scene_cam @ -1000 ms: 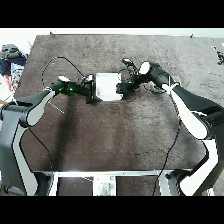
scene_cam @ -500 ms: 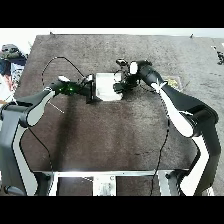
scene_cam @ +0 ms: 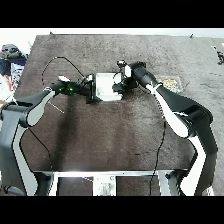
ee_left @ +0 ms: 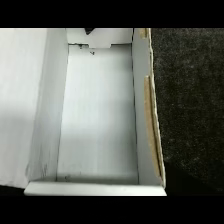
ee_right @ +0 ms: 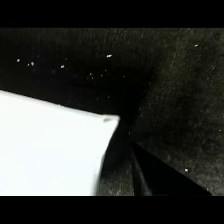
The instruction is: Fold the box and place the chain.
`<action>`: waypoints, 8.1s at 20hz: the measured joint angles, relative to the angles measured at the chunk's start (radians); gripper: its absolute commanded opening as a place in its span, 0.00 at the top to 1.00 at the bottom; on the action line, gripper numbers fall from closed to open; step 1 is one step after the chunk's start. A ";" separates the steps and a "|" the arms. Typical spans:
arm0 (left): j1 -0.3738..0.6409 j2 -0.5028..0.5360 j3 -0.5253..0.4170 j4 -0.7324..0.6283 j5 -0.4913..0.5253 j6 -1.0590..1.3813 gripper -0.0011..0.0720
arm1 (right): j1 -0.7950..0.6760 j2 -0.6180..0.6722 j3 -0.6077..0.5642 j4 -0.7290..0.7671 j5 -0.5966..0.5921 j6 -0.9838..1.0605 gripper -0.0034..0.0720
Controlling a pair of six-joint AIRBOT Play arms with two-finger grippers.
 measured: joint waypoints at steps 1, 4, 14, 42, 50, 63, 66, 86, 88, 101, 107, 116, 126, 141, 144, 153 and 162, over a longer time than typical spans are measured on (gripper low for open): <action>0.000 0.000 0.000 0.000 0.000 0.000 0.76 | 0.006 -0.002 0.000 -0.008 -0.004 0.011 0.57; 0.000 0.000 0.000 0.000 0.000 0.000 0.76 | 0.018 -0.006 0.000 -0.025 -0.013 0.049 0.59; 0.000 0.000 0.000 0.000 0.000 0.000 0.76 | 0.037 -0.026 0.001 -0.072 -0.001 0.141 0.84; 0.000 0.000 0.000 0.000 0.000 0.000 0.76 | -0.030 0.162 0.004 -0.121 0.033 -0.017 0.36; 0.000 0.000 0.000 0.000 0.000 0.000 0.76 | -0.328 0.245 -0.047 -0.084 0.092 -0.126 0.51; 0.000 0.000 0.000 0.000 0.000 0.000 0.76 | -0.472 0.162 -0.167 0.076 0.031 -0.274 0.65; 0.000 0.000 0.000 0.000 0.000 0.000 0.76 | -0.476 0.138 -0.168 0.080 0.010 -0.282 0.65; 0.000 0.000 0.000 0.000 0.000 0.000 0.76 | -0.475 0.166 -0.165 0.098 -0.011 -0.315 0.94; 0.000 0.000 0.000 0.000 0.000 0.000 0.76 | -0.475 0.215 -0.164 0.099 0.003 -0.316 0.94; 0.000 0.000 0.000 0.000 0.000 0.000 0.76 | -0.395 0.675 -0.164 0.103 -0.206 -0.377 0.94; 0.000 0.000 0.000 0.000 0.000 0.000 0.76 | -0.231 0.794 -0.164 0.103 -0.478 -0.438 0.94; 0.000 0.000 0.000 0.000 0.000 0.000 0.76 | -0.043 0.797 -0.164 0.104 -0.612 -0.473 0.94; 0.000 0.000 0.000 0.000 0.000 0.000 0.76 | 0.079 0.601 -0.165 0.196 -0.468 -0.475 0.94; 0.000 0.000 0.000 0.000 0.000 0.000 0.76 | -0.022 0.340 -0.165 0.236 -0.189 -0.437 0.43; 0.000 0.000 0.000 0.000 0.000 0.000 0.76 | -0.099 0.348 -0.193 0.236 -0.138 -0.410 0.43; 0.000 0.000 0.000 0.000 0.000 0.000 0.76 | -0.299 0.503 -0.647 0.232 -0.376 -0.219 0.43; 0.000 0.000 0.000 0.000 0.000 0.000 0.76 | -0.353 0.428 -0.794 0.256 -0.700 -0.026 0.58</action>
